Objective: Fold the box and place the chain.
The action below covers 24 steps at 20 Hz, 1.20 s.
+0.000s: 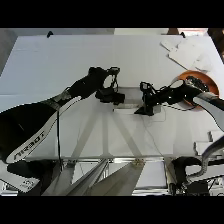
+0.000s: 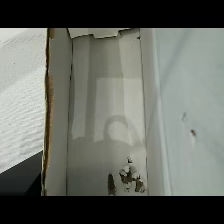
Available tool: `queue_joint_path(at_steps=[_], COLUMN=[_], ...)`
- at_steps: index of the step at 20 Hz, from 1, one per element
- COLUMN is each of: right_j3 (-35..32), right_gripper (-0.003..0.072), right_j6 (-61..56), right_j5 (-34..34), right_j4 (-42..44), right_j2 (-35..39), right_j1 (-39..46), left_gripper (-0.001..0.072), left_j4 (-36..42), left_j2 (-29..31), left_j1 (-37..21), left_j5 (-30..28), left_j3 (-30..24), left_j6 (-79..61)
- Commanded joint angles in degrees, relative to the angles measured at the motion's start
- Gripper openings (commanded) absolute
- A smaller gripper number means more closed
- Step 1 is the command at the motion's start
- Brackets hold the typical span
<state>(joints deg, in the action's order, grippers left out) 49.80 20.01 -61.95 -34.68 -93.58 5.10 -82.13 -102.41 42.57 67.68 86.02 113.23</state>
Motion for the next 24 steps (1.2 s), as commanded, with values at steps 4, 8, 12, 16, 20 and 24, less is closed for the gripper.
queue_joint_path(at_steps=[4, 8, 12, 16, 20, 24], right_j3=[0.0, 0.0, 0.0, 0.0, 0.0, 0.0], right_gripper=[0.0500, 0.0500, 0.0500, 0.0500, 0.0500, 0.0500], right_j6=[0.0, 0.0, 0.0, 0.0, 0.0, 0.0], right_j5=[-0.1, -0.1, -0.1, -0.1, 0.0, -0.1], right_j4=[0.0, 0.0, 0.0, 0.0, 0.0, 0.0], right_j2=[0.0, 0.0, 0.0, 0.0, 0.0, 0.0], right_j1=[0.0, 0.0, 0.0, 0.0, 0.0, 0.0], left_gripper=[0.0306, 0.0268, 0.0087, 0.0008, 0.0302, 0.0426], left_j4=[-3.6, -3.1, -0.1, 0.5, 0.9, 7.8], left_j2=[-5.3, -5.4, -5.4, -5.4, -5.1, -2.9], left_j1=[1.8, 1.8, 1.9, 1.9, 1.6, -0.7], left_j5=[7.1, 5.6, 2.7, 1.7, 2.2, 2.4], left_j3=[5.2, 5.2, 5.2, 5.2, 5.2, 5.2], left_j6=[3.4, 4.3, 5.5, 8.3, 8.3, 7.2])
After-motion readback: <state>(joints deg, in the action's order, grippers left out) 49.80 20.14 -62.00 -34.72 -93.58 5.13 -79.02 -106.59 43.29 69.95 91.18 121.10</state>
